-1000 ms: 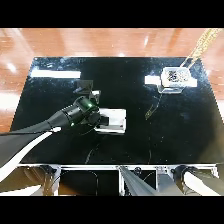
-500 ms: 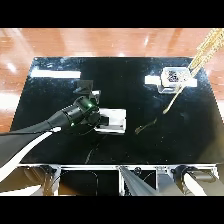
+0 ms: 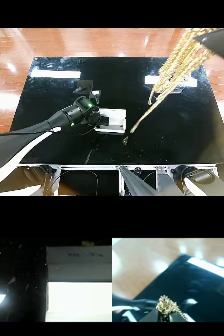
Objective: Fold the box and place the chain.
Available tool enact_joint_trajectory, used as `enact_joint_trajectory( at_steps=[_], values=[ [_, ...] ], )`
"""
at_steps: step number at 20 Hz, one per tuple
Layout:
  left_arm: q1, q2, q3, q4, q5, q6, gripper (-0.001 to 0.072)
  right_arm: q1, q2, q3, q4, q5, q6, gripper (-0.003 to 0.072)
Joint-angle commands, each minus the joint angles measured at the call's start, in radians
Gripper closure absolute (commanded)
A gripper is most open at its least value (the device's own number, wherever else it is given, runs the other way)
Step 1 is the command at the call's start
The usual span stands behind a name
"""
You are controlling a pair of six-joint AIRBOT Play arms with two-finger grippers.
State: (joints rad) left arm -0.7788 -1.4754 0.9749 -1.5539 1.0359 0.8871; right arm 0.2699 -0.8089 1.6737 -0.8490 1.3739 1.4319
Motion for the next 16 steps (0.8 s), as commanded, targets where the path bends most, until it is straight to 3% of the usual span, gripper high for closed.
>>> enact_joint_trajectory(
  at_steps=[1,8,16],
  values=[
    [-0.001,0.0,0.0,0.0,-0.003,0.0,0.0683,0.127,0.001,-0.019,0.027,-0.064,0.005,0.066],
    [-0.001,0.0,0.0,-0.003,-0.002,0.0,0.0684,0.223,-0.076,-0.023,0.025,-0.086,-0.003,0.066],
    [-0.001,0.0,0.0,-0.003,-0.004,0.0,0.0684,0.239,-0.24,-0.023,0.024,-0.195,-0.065,0.0661]
  ],
)
